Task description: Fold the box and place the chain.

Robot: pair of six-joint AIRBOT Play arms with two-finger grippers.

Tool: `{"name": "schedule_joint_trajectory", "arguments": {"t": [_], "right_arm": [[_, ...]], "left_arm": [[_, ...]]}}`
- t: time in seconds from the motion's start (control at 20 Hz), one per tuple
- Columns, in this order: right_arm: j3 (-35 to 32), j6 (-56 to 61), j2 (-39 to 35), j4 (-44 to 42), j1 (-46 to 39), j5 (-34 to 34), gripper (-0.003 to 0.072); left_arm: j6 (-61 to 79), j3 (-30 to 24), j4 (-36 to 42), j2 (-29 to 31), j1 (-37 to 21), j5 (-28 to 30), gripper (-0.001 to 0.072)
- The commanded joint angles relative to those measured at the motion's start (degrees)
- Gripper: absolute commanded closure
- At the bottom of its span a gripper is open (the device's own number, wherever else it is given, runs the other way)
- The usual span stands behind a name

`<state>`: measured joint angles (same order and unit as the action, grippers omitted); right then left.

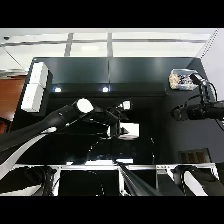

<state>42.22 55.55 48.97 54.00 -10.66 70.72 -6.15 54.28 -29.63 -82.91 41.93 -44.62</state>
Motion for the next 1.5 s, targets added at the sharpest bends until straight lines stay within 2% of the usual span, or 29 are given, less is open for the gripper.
{"name": "schedule_joint_trajectory", "arguments": {"t": [0.0,0.35,0.55,0.7,0.75,0.8,0.85,0.95,1.05,1.2,1.3,1.45], "right_arm": [[-0.6,-0.8,-0.1,0.2,-0.2,-0.5,0.0667],[-1.7,-1.4,-0.1,0.2,-0.2,-0.7,0.0666],[-1.7,-1.4,-0.1,0.2,-0.2,-0.7,0.0667],[-1.7,-1.4,-0.1,0.0,-0.2,-1.2,0.0667],[-1.7,-1.4,-0.1,0.0,-0.2,-1.5,0.0667],[-1.7,-1.4,-0.1,0.0,-0.2,-1.6,0.0667],[-1.7,-1.4,-0.1,0.0,-0.2,-1.6,0.0667],[-1.7,-1.4,-0.1,0.0,-0.2,-1.6,0.0667],[-1.7,-1.4,-0.1,0.0,-0.2,-1.6,0.0667],[-1.7,-1.4,-0.1,0.0,-0.2,-1.7,0.0667],[-1.7,-1.4,-0.1,0.0,-0.2,-2.5,0.0666],[-1.7,-1.4,-0.1,-0.1,-0.2,-3.9,0.0667]], "left_arm": [[-4.7,3.2,-4.4,-3.7,0.7,-3.5,0.0002],[-5.7,5.4,-11.7,-3.7,1.6,-7.5,0.0002],[-15.0,7.2,-23.4,-4.0,3.5,-7.8,0.0002],[-27.0,7.3,-33.0,-5.5,6.0,-7.9,0.0005],[-30.1,7.4,-34.9,-5.5,6.7,-7.6,0.0107],[-33.1,8.2,-35.3,-5.2,6.9,-8.9,0.0303],[-35.6,9.2,-35.9,-4.4,6.6,-10.9,0.0341],[-44.3,10.1,-39.8,0.5,4.9,-14.1,0.0349],[-58.7,10.1,-47.7,8.2,1.5,-19.2,0.0352],[-78.2,10.0,-60.0,22.1,-7.9,-31.4,0.0353],[-83.0,8.9,-63.6,30.6,-17.6,-37.3,0.0353],[-83.0,3.3,-63.6,40.7,-35.5,-37.9,0.0354]]}}
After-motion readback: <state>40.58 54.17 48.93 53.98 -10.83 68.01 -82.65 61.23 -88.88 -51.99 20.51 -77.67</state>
